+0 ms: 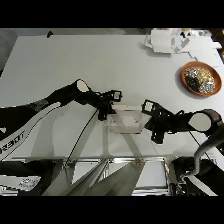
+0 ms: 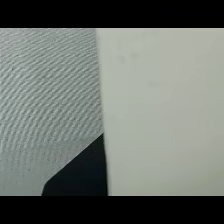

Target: Fold the box and place the chain.

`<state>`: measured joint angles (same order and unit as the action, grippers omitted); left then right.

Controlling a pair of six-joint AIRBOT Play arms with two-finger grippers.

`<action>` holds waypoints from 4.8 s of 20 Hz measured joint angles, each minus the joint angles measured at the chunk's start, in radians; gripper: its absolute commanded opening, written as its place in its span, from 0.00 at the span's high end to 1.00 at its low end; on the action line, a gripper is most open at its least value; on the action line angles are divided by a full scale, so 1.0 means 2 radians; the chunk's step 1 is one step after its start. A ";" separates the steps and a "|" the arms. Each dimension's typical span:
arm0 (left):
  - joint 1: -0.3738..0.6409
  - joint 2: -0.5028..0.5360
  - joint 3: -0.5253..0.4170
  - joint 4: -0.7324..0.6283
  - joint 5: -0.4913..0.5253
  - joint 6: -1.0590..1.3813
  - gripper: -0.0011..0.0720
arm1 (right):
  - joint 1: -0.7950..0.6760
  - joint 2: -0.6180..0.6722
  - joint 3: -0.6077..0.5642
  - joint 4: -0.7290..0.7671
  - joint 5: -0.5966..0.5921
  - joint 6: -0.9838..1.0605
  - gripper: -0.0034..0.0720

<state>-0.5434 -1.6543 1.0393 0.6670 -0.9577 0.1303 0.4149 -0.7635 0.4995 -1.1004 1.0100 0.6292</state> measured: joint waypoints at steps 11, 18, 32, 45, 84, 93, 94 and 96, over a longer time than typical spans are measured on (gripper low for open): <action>0.000 0.000 0.000 0.000 -0.001 0.000 0.97 | 0.101 0.020 -0.094 -0.036 -0.169 -0.026 0.03; 0.000 0.000 0.000 0.000 -0.002 0.000 0.97 | 0.091 0.012 -0.105 -0.060 -0.250 -0.028 0.03; 0.000 0.000 0.000 0.000 -0.002 0.000 0.97 | 0.007 -0.020 -0.078 0.037 -0.234 -0.179 0.10; 0.000 0.000 0.000 0.000 -0.002 0.000 0.97 | -0.116 -0.125 -0.074 0.282 -0.137 -0.470 0.01; 0.000 0.000 0.000 0.000 -0.002 0.000 0.97 | -0.138 -0.296 -0.004 0.313 -0.055 -0.594 0.51; 0.000 0.000 0.000 0.000 -0.002 0.000 0.97 | -0.138 -0.296 -0.004 0.313 -0.055 -0.594 0.51; 0.000 0.000 0.000 0.000 -0.002 0.000 0.97 | -0.138 -0.297 -0.004 0.313 -0.055 -0.594 0.51; 0.000 0.000 0.000 0.000 -0.002 0.000 0.97 | -0.138 -0.297 -0.004 0.313 -0.055 -0.594 0.51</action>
<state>-0.5434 -1.6543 1.0393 0.6666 -0.9623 0.1303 0.1390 -1.3567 0.4911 -0.4744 0.9005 -0.5583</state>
